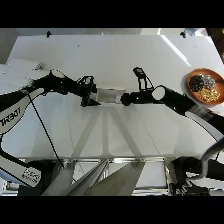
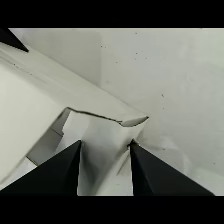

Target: Fold the box and place the chain.

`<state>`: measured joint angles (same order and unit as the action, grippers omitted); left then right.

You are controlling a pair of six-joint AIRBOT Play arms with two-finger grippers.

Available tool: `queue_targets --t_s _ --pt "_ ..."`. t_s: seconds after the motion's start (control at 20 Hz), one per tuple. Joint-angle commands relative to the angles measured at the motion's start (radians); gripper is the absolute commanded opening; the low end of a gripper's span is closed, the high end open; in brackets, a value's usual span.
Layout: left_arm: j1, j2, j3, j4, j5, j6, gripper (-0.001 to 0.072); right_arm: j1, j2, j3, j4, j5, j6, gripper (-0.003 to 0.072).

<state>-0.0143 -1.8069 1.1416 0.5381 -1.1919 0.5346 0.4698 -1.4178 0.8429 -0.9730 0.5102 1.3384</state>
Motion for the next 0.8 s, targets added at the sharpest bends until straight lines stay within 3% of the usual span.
queue_targets --t_s 0.0,0.3,0.55,0.75 --pt "0.000 0.000 0.000 0.001 -0.001 0.000 0.0496 0.056 0.000 0.040 -0.307 0.020 0.309 0.0334" --pt "0.000 0.000 0.000 0.001 -0.001 0.000 0.0496 0.131 -0.003 0.097 -0.551 0.136 0.607 0.0332" --pt "0.000 0.000 0.000 0.001 -0.001 0.000 0.0496 0.170 -0.019 0.125 -0.576 0.153 0.762 0.0332" --pt "0.000 0.000 0.000 0.001 -0.001 0.000 0.0496 0.195 -0.101 0.226 -0.575 0.239 0.789 0.0291"
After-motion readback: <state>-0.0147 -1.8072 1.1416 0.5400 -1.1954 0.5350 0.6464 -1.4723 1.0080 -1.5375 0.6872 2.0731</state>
